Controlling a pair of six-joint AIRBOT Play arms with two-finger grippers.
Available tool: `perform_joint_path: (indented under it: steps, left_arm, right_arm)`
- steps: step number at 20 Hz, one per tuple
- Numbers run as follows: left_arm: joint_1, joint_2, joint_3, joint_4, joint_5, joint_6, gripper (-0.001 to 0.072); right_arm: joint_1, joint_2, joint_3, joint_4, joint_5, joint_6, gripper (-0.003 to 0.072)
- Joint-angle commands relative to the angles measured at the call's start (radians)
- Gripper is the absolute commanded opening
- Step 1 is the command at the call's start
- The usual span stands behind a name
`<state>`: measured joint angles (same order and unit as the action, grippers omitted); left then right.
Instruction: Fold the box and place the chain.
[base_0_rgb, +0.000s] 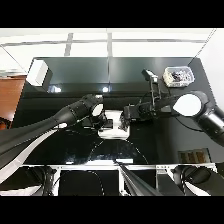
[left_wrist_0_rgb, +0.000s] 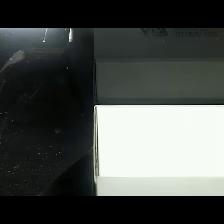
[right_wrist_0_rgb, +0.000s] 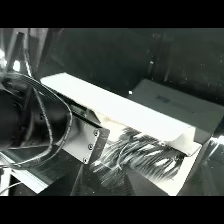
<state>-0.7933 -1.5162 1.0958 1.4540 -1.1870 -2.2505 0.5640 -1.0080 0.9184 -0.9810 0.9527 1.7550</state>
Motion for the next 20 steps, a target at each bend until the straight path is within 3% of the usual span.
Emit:
perform_joint_path:
  steps: [1,7,12,13,15,16,20]
  left_arm:
    - [0.001,-0.001,0.001,0.0,0.002,0.0,0.0025]
    - [0.002,-0.001,0.001,0.003,0.024,0.0,0.0026]
    - [0.002,0.0,0.002,0.0,0.06,0.0,0.0027]
    - [0.002,0.001,0.006,-0.004,0.047,-0.002,0.0085]
    - [0.0,0.018,0.028,0.002,0.006,-0.005,0.0558]
    - [0.0,0.038,0.036,0.01,-0.005,0.003,0.0636]
    - [-0.015,0.198,0.033,0.135,-0.132,0.096,0.0636]
  right_arm:
    - [0.023,-0.016,-0.014,-0.037,-0.027,0.018,0.0316]
    - [-0.119,0.045,0.005,-0.298,0.228,0.018,0.0308]
    - [-0.113,0.058,-0.011,-0.358,0.191,0.017,0.0309]
    - [-0.113,0.058,-0.016,-0.355,0.183,0.016,0.0308]
    - [-0.113,0.058,-0.022,-0.357,0.185,-0.01,0.0309]
    - [-0.113,0.058,-0.024,-0.359,0.184,-0.024,0.0309]
    - [-0.113,0.058,-0.024,-0.382,0.184,-0.027,0.0309]
